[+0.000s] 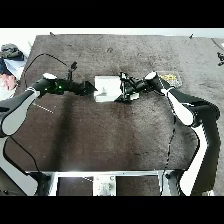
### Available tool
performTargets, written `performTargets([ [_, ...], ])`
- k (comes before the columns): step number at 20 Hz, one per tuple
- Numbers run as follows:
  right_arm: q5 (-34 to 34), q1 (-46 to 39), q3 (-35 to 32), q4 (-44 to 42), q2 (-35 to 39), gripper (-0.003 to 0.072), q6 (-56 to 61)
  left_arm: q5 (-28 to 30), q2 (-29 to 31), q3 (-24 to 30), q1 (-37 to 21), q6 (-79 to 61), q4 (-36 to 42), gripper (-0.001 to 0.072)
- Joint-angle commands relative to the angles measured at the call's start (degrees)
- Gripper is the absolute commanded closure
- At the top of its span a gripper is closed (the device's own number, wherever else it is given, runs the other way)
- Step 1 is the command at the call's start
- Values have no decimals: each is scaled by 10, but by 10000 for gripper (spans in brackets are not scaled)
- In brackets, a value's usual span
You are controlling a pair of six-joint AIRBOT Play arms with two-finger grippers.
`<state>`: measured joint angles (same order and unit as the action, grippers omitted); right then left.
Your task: Fold the box and place the chain.
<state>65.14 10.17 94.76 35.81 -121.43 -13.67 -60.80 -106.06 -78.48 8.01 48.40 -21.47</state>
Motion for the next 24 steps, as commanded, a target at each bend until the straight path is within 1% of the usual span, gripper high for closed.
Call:
performTargets([
  [1, 0, 0, 0, 0, 0, 246, 0, 0, 0, -31, 21, 71, -66, 293],
  [5, 0, 0, 0, 0, 0, 245, 0, 2, 0, -64, 46, 173, -157, 292],
  [9, 0, 0, 0, 0, 0, 245, 0, 17, 0, -97, 79, 301, -293, 293],
  [10, 0, 0, 0, 0, 0, 245, 0, 17, 0, -105, 86, 328, -315, 292],
  [14, 0, 0, 0, 0, 0, 245, 0, 38, 0, -129, 115, 394, -375, 294],
  [17, 0, 0, 0, 0, 0, 246, 0, 57, -2, -132, 135, 468, -435, 294],
  [20, 0, 0, 0, 0, 0, 246, 0, 67, -2, -132, 144, 512, -467, 294],
  [22, 0, 0, 0, 0, 0, 245, 0, 40, -18, -153, 151, 539, -487, 294],
  [24, 0, 0, 0, 0, 0, 246, 0, -16, -53, -217, 165, 564, -530, 294],
])
